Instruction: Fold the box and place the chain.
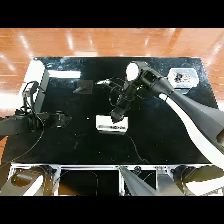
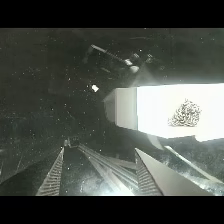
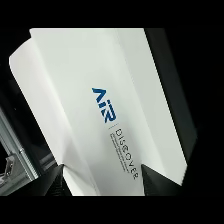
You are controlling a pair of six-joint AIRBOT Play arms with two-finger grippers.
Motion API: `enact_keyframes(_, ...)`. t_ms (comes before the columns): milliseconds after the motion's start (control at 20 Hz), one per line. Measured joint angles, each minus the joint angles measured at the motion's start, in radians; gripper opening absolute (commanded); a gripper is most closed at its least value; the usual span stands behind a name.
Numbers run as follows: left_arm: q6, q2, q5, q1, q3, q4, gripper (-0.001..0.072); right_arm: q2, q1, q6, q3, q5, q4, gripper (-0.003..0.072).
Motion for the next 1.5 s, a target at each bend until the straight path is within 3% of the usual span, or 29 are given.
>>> enact_keyframes(50, 0.0, 0.0, -0.008, 0.0, 0.0, 0.0, 0.0549, 0.0, 0.004, 0.0, 0.0, -0.001, -0.007, 0.0529)
enact_keyframes(100, 0.0, 0.0, -0.008, 0.0, 0.0, 0.0, 0.0549, 0.0, 0.008, -0.001, 0.0, -0.002, -0.016, 0.0412)
enact_keyframes(1200, 0.0, 0.0, -0.017, 0.0, 0.0, -0.001, 0.0549, 0.0, 0.09, 0.062, 0.0, -0.001, -0.169, 0.0411)
enact_keyframes(1300, 0.0, 0.0, -0.017, 0.0, 0.0, -0.001, 0.0549, 0.0, 0.092, 0.064, 0.0, -0.002, -0.176, 0.0344)
enact_keyframes(1500, 0.0, 0.0, -0.017, 0.0, 0.0, -0.001, 0.0549, 0.007, 0.094, 0.067, 0.0, -0.002, -0.185, 0.0344)
